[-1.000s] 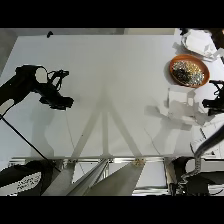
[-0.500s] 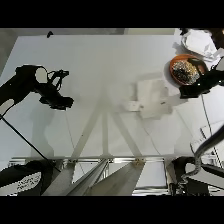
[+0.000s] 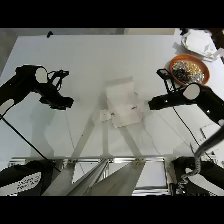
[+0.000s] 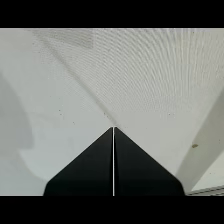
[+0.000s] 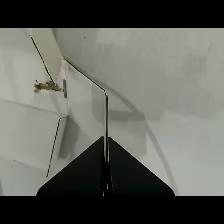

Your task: Fold the box and place the chain.

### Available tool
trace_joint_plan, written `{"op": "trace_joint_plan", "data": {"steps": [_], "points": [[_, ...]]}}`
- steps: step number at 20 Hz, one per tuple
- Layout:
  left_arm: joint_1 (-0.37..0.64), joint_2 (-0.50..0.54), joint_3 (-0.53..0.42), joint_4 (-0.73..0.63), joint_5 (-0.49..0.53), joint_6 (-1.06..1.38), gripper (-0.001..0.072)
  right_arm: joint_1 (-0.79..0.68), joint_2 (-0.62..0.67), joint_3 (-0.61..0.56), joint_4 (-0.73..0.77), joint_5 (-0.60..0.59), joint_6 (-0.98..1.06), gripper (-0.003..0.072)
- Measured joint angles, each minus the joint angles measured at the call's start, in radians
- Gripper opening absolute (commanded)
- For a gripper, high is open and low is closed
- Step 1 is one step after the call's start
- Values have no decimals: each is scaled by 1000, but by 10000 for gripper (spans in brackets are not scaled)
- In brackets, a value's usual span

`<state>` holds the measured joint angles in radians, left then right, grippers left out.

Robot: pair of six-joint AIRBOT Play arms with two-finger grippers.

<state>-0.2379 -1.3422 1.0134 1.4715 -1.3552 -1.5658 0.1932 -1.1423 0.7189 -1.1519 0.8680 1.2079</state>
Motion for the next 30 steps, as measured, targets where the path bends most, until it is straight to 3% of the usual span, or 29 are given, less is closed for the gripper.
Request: {"op": "trace_joint_plan", "data": {"steps": [5,6,7,8,12,16,18,22,27,28,30], "points": [[0,0,0,-6,87,31,26,48,6,-50,6,-83,18,18],[0,0,0,-12,125,41,192,52,6,-53,7,-90,19,18],[0,0,0,-20,161,47,456,55,6,-56,8,-92,21,18],[0,-1,0,-40,205,63,555,56,6,-58,8,-95,22,18],[0,-12,0,-286,326,293,554,60,7,-61,9,-100,24,18],[-1,-67,0,-704,316,705,554,60,7,-62,9,-99,25,18],[-5,-114,0,-835,297,831,574,60,7,-62,10,-99,25,18],[-34,-221,0,-978,239,982,573,60,7,-62,10,-98,25,18],[-100,-300,0,-1069,264,1086,569,60,7,-62,12,-96,25,19],[-112,-307,0,-1075,282,1093,543,60,7,-62,12,-93,25,19],[-130,-315,0,-1084,310,1105,311,60,7,-62,12,-89,25,19]]}}
